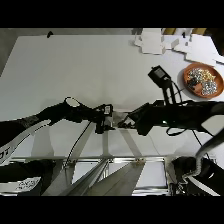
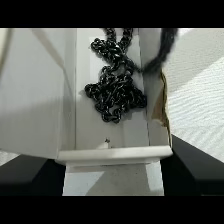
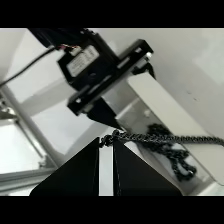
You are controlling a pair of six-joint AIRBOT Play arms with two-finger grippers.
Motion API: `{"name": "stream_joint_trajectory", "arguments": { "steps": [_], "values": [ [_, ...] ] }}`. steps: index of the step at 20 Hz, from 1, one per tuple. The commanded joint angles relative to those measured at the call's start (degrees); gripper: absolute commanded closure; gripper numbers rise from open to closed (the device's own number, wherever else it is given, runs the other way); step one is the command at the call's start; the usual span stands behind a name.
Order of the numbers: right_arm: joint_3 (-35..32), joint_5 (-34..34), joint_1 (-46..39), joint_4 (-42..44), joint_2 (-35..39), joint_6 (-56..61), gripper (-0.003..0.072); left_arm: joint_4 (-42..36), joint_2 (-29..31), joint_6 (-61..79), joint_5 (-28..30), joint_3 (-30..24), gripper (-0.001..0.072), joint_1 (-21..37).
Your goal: Fold the box and place the chain.
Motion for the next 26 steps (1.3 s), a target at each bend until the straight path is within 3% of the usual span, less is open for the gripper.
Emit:
{"name": "stream_joint_trajectory", "arguments": {
  "steps": [1, 4, 7, 10, 14, 17, 20, 26],
  "values": [
    [0.07, -0.46, 1.09, -6.95, -2.97, 2.95, 0.0675, 0.0, 0.04, 0.0, 0.02, 0.02, 0.0672, 0.02],
    [0.11, -2.97, -0.48, -13.27, -0.76, 5.09, 0.0675, 0.0, 0.04, 0.0, 0.02, 0.02, 0.0672, 0.02],
    [0.13, -1.11, -4.61, -21.75, 3.26, 8.59, 0.0675, 0.0, 0.04, 0.02, 0.02, 0.02, 0.0672, 0.02],
    [0.13, 2.45, -9.62, -26.05, 6.93, 8.92, 0.0675, 0.0, 0.04, 0.0, 0.02, 0.02, 0.0672, 0.02],
    [0.13, 12.04, -13.29, -26.05, 8.59, 8.68, 0.0675, 0.0, 0.04, 0.0, 0.02, 0.02, 0.0672, 0.02],
    [0.13, 14.6, -13.29, -16.2, 8.55, 5.53, 0.0675, 0.0, 0.04, 0.0, 0.02, 0.02, 0.0672, 0.02],
    [0.13, 11.61, -13.03, -1.64, 8.55, -0.24, 0.0675, 0.0, 0.04, 0.0, 0.02, 0.02, 0.0672, 0.02],
    [0.13, 4.57, -2.16, 1.31, 5.97, -2.25, 0.0675, 0.0, 0.04, 0.0, 0.02, 0.02, 0.0672, 0.02]
  ]
}}
